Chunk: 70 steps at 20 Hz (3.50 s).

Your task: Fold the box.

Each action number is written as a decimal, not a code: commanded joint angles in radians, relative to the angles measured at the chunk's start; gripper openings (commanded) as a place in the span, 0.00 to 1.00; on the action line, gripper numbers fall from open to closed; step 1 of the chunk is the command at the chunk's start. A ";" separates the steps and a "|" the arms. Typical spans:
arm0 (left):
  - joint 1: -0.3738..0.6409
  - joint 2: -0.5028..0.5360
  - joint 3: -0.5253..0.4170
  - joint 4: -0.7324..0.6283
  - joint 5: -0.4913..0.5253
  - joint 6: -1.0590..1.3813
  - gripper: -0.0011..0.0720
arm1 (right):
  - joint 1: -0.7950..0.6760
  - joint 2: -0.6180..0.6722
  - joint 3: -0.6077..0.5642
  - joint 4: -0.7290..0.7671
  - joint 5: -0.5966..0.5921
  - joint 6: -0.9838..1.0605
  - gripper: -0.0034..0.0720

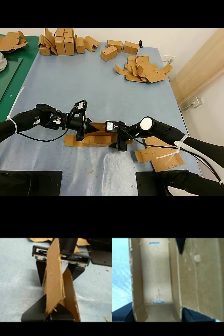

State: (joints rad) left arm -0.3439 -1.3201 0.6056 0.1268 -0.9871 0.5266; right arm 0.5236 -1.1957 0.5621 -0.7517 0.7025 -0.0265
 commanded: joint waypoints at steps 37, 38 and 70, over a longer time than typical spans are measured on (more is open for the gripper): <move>0.001 0.000 0.000 -0.061 0.000 -0.001 0.03 | 0.006 -0.010 0.000 0.008 0.007 -0.001 0.81; 0.001 0.000 0.000 -0.061 0.001 -0.001 0.03 | 0.006 -0.010 0.000 0.008 0.007 -0.001 0.81; -0.066 0.077 0.163 0.288 0.023 -1.349 0.03 | 0.006 -0.010 0.000 0.007 0.006 -0.001 0.81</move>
State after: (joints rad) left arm -0.4099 -1.1290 0.7029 0.4801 -0.9813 -0.8097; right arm 0.5285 -1.2049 0.5625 -0.7444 0.7094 -0.0277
